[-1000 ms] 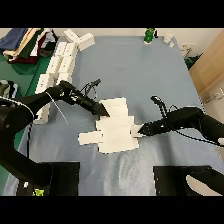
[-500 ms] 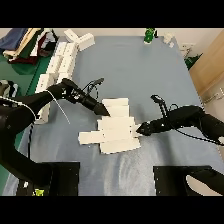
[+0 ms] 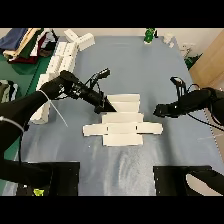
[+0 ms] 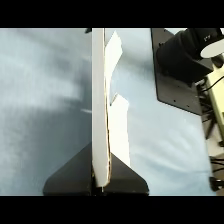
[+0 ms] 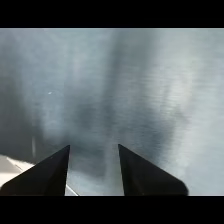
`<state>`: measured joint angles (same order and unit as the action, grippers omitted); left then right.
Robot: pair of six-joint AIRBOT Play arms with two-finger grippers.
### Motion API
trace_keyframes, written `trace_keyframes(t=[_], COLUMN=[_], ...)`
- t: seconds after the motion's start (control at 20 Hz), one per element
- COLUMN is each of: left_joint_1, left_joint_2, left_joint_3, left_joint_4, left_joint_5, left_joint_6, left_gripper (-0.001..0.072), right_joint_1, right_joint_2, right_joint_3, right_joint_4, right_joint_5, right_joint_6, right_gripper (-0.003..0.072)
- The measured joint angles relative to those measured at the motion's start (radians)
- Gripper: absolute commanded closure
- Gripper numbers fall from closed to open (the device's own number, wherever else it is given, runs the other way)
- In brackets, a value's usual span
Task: Fold the box.
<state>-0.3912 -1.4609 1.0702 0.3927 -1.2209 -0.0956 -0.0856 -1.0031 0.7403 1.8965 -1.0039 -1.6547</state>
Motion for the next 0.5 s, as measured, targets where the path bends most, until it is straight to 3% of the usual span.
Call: trace_keyframes(t=[0.25, 0.5], left_joint_1=[-0.087, -0.196], left_joint_2=[0.169, 0.237], left_joint_3=[-0.209, -0.376], left_joint_4=[-0.087, -0.184], left_joint_5=[0.264, 0.433], left_joint_6=[0.234, 0.527], left_gripper=[0.0703, 0.0703], right_joint_1=[-0.012, -0.014], right_joint_2=[0.000, 0.000], right_joint_3=[0.036, 0.043], right_joint_4=[-0.058, -0.063], right_joint_5=[-0.003, 0.021], right_joint_6=[0.130, 0.174], right_gripper=[0.0221, 0.0221])
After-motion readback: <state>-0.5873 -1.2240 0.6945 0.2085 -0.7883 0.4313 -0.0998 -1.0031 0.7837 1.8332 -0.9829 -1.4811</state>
